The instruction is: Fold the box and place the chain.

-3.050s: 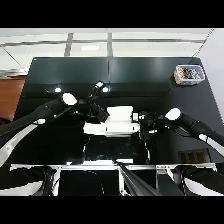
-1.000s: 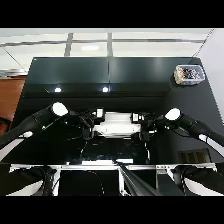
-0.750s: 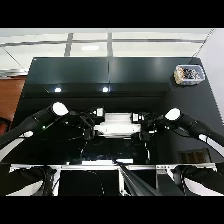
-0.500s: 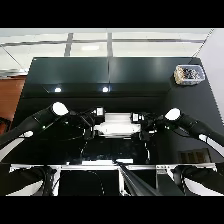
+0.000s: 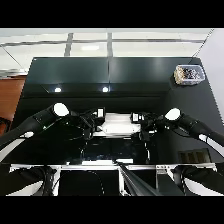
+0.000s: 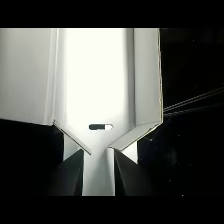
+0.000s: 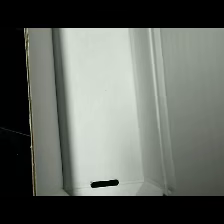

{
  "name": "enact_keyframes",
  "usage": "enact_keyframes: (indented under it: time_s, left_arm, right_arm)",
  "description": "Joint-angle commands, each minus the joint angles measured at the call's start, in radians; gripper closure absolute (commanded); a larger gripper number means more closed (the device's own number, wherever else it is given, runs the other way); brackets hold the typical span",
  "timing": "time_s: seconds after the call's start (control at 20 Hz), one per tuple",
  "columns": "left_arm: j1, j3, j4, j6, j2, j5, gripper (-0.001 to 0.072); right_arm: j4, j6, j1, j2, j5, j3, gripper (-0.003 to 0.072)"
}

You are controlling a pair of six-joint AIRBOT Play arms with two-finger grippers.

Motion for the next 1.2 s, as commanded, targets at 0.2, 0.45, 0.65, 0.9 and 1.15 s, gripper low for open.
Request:
enact_keyframes:
  time_s: [0.2, 0.45, 0.65, 0.9, 1.15]
  left_arm:
    - [-0.004, 0.001, -0.102, -0.008, -0.013, 0.01, 0.0493]
    - [-0.055, 0.001, -0.182, -0.007, -0.068, 0.059, 0.0493]
    - [-0.107, 0.001, -0.217, -0.007, -0.075, 0.15, 0.0493]
    - [-0.109, 0.001, -0.209, -0.006, -0.075, 0.156, 0.0618]
    - [-0.109, 0.001, -0.216, -0.008, -0.075, 0.15, 0.0612]
  right_arm:
    - [0.0, 0.0, 0.001, 0.0, 0.0, 0.0, 0.0249]
    - [0.0, 0.0, 0.001, 0.0, 0.0, 0.0, 0.025]
    - [0.0, 0.0, 0.001, 0.0, 0.0, 0.0, 0.025]
    - [0.0, 0.0, 0.001, 0.0, 0.0, 0.0, 0.025]
    - [0.0, 0.0, 0.001, 0.0, 0.0, 0.0, 0.0249]
